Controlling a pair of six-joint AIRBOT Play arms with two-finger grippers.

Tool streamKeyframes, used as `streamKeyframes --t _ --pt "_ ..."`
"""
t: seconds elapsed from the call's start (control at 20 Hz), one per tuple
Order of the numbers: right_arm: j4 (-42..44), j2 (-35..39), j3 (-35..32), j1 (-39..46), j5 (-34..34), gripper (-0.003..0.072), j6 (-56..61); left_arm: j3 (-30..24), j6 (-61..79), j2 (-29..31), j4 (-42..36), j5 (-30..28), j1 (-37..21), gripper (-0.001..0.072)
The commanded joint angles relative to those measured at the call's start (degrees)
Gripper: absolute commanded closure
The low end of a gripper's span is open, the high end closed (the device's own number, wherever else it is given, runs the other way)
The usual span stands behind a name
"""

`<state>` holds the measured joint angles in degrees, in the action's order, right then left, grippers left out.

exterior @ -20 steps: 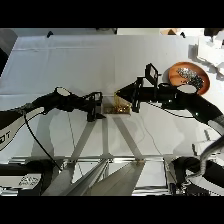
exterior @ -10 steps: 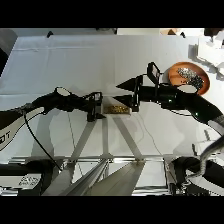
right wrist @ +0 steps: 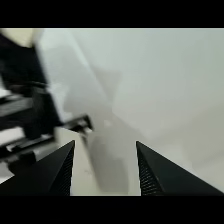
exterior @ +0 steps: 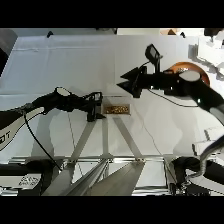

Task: Fold the box and place the chain.

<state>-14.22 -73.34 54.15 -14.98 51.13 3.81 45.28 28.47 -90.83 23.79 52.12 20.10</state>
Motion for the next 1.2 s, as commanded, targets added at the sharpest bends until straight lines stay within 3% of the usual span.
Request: streamKeyframes --t 0.0,0.1,0.2,0.5,0.85,1.15 --pt "-21.84 -8.70 12.92 1.99 7.69 0.0314 26.69 -0.02 0.00 0.00 0.02 0.00 0.02 0.0499" --pt "-29.03 -14.93 19.96 1.20 15.89 0.0334 32.20 -0.02 0.02 0.00 0.02 0.00 0.00 0.0499" --pt "-29.35 -18.84 22.82 0.13 21.44 0.0372 32.44 -0.02 0.00 0.00 0.02 0.00 0.00 0.0499" --pt "-30.69 -21.79 22.86 -4.48 25.88 0.0371 31.71 -0.02 0.00 0.00 0.00 0.00 0.00 0.0499" --pt "-35.95 -21.07 22.25 -9.51 24.87 0.0371 25.73 -0.02 0.02 0.00 0.00 0.00 0.00 0.0499" --pt "-42.86 -14.69 16.44 -14.47 12.00 0.0370 25.53 -0.02 0.02 0.00 0.02 0.00 0.00 0.0499"
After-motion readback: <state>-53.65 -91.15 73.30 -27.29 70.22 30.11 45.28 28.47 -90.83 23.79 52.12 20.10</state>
